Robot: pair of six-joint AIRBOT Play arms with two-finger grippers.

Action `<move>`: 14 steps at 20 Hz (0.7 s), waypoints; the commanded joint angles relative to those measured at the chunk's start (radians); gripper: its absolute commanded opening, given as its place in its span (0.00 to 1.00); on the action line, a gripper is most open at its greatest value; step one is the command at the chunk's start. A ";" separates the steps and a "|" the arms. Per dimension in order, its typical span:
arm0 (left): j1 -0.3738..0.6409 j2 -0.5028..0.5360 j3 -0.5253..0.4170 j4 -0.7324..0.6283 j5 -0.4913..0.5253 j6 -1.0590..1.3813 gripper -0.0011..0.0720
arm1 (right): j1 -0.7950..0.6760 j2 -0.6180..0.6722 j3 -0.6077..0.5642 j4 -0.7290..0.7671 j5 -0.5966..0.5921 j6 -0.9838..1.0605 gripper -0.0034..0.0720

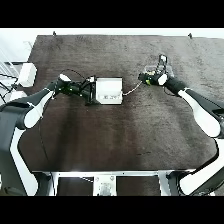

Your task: Fold the box and place the chain.

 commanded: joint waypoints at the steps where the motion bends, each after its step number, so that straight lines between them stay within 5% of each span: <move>1: 0.001 0.000 0.000 0.000 0.000 0.000 0.73 | 0.020 0.167 0.005 -0.006 0.131 -0.084 0.06; 8: 0.001 0.000 0.000 0.000 0.000 0.000 0.73 | 0.169 0.612 0.005 -0.117 0.281 -0.140 0.06; 14: 0.001 0.000 0.000 0.000 0.000 0.000 0.73 | 0.350 0.690 -0.001 -0.134 0.279 -0.105 0.06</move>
